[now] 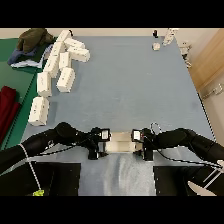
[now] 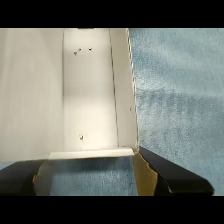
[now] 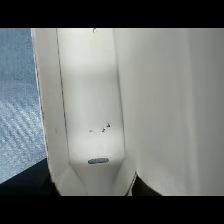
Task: Fold the box.
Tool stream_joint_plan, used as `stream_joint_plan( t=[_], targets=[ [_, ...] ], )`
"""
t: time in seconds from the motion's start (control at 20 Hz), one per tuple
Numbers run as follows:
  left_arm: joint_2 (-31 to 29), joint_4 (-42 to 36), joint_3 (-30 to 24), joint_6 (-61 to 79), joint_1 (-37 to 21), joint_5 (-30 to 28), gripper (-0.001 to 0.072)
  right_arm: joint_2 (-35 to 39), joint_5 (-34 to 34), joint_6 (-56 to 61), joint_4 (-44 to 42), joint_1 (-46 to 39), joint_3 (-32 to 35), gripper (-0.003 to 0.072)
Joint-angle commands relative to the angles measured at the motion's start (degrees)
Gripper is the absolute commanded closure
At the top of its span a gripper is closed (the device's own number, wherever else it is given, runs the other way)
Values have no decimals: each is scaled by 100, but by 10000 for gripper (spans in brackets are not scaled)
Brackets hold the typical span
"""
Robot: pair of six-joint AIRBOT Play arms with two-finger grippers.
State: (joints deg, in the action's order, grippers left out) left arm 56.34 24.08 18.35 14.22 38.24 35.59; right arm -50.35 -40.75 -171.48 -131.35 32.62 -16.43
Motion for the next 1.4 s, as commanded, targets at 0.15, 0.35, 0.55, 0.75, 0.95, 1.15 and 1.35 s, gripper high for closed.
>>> stream_joint_plan(
  t=[0.15,0.35,0.55,0.75,0.95,1.15,1.35],
  targets=[
    [157,-52,11,-142,214,-402,17,4,0,0,0,0,-4,177],
    [157,-28,11,-149,216,-389,19,4,0,0,0,0,-4,177],
    [170,173,11,-116,358,-308,241,4,0,0,0,0,-4,177],
    [170,229,11,-212,391,-376,241,4,0,0,0,0,-4,177],
    [168,232,11,-365,389,-413,241,4,0,0,0,0,-4,177],
    [166,232,11,-372,389,-411,240,4,0,0,0,0,-4,177],
    [166,232,11,-367,389,-411,241,4,0,0,0,0,-4,177]
  ],
)
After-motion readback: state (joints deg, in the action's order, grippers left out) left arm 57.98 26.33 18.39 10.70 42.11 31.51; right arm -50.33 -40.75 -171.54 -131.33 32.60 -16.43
